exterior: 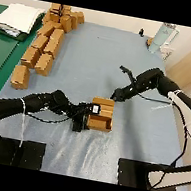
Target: Fold the box.
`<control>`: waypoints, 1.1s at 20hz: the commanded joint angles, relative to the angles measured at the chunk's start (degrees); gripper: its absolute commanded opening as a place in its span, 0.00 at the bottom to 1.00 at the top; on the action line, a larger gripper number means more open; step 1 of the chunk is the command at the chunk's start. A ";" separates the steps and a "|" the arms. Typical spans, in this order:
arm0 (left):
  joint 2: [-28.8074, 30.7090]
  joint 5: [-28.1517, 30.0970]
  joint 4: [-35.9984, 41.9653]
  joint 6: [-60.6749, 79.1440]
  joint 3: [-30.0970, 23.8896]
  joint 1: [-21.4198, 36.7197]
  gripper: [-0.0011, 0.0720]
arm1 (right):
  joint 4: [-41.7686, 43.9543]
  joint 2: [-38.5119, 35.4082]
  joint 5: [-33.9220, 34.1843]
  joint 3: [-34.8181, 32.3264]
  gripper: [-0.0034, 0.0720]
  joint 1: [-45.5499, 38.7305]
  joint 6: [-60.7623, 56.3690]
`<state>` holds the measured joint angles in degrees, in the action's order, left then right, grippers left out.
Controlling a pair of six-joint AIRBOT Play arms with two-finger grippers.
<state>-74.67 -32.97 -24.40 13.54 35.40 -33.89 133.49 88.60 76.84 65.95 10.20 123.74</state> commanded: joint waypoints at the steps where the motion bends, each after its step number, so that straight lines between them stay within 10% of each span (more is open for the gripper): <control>1: 0.02 0.00 -0.02 0.00 0.02 -0.04 0.65 | -0.35 -4.70 -3.08 -6.32 0.05 3.08 4.52; 13: 0.02 0.02 -0.02 0.00 0.02 -0.04 0.65 | -1.57 -29.73 -22.88 -27.50 0.05 15.26 14.60; 22: 0.02 0.02 -0.02 0.00 0.02 -0.04 0.65 | -18.25 -38.93 -39.74 -35.12 0.05 29.24 14.75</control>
<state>-74.70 -32.97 -24.40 13.56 35.40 -33.89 121.62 51.51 43.18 32.91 35.66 138.34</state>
